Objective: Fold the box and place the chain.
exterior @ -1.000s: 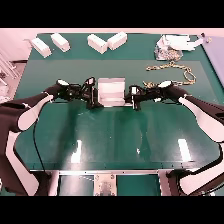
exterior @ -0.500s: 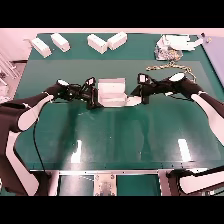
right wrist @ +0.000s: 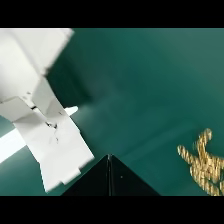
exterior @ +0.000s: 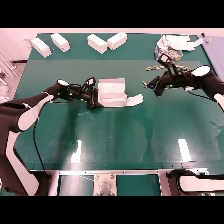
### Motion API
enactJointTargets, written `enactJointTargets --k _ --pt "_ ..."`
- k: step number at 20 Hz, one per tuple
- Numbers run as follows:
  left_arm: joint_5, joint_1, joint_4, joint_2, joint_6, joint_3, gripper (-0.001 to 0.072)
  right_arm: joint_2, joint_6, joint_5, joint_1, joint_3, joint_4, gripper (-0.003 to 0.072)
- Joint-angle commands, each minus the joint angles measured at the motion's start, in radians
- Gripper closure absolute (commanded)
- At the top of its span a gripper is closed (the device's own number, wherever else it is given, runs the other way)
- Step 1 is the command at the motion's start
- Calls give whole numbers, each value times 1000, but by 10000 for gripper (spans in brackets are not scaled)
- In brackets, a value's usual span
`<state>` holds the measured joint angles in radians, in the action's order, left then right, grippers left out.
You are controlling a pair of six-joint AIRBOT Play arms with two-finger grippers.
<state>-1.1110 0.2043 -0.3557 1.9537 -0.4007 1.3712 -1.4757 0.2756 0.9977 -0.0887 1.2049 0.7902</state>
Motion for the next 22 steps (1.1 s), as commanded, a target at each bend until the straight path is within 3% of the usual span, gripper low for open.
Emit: enactJointTargets --k 1,8,22 --pt "0 -1 0 0 0 1 176 0 346 2 -62 -1 66 678" --pt "0 -1 0 0 0 1 176 -133 589 95 -71 -5 56 680" --pt "1 -1 0 0 0 1 176 -252 532 67 108 -7 -137 680"
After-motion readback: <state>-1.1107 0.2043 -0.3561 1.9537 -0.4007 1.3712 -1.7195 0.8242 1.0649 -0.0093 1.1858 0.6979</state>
